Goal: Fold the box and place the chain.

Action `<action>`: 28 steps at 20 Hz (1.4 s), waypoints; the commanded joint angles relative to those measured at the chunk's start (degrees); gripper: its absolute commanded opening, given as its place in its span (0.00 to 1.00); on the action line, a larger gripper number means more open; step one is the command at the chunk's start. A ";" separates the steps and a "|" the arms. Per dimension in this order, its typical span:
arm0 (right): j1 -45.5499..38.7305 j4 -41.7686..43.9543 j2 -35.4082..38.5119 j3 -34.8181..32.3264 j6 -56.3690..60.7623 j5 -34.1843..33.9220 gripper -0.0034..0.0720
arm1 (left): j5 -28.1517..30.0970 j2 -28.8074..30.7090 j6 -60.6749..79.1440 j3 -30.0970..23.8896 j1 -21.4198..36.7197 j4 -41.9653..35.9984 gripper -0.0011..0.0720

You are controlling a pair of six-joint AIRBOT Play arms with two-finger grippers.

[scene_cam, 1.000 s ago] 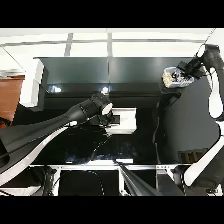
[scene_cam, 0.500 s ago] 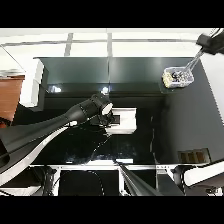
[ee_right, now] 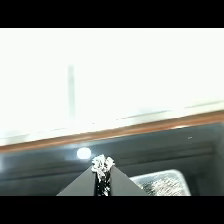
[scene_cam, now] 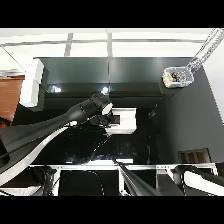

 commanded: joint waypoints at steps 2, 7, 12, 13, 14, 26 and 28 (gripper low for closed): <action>0.09 12.44 6.95 -0.44 -1.57 5.42 0.07 | -0.04 -0.02 0.00 0.02 -0.04 0.02 0.05; 5.11 14.14 11.13 -0.66 -1.73 6.80 0.07 | -0.02 -0.02 0.00 0.02 -0.04 0.02 0.05; 14.10 14.12 11.96 -3.41 -2.01 12.98 0.07 | -0.02 -0.02 0.00 0.02 -0.04 0.02 0.05; 15.50 14.12 11.96 -4.72 -2.14 14.47 0.07 | -0.02 -0.02 0.00 0.02 -0.04 0.02 0.05; 16.63 14.14 11.96 -6.08 -2.16 15.61 0.07 | -0.02 -0.02 0.00 0.02 -0.04 0.02 0.05; 24.92 29.81 11.93 -24.46 -5.79 16.13 0.07 | -0.02 -0.02 0.00 0.02 -0.04 0.02 0.05; 26.73 30.29 11.93 -28.52 -6.69 13.84 0.07 | -0.07 -0.02 0.00 0.02 -0.04 0.02 0.05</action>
